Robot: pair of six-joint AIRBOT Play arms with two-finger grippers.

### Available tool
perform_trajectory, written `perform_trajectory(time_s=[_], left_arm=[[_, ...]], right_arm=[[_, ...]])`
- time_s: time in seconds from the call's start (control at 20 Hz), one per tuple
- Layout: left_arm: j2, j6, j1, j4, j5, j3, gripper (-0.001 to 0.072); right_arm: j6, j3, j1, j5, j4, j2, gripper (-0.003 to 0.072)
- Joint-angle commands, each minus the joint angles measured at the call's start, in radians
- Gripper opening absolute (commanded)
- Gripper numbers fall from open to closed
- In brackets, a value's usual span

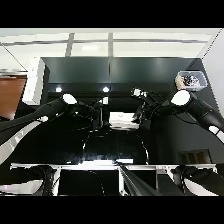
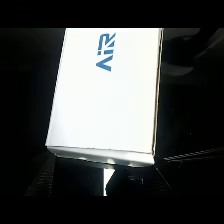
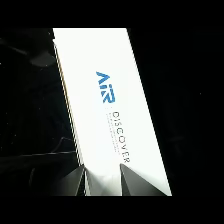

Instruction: Fold the box and place the chain.

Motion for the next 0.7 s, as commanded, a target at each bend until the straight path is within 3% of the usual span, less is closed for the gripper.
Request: perform_trajectory(time_s=[0.0,0.65], left_arm=[[0.0,0.0,0.0,0.0,0.0,-0.001,0.0484],[0.0,0.0,0.0,0.0,0.0,-0.001,0.0484]], right_arm=[[0.042,-0.002,0.0,0.002,-0.023,-0.001,0.0241],[0.068,-0.011,0.0,0.003,-0.068,-0.001,0.024]])
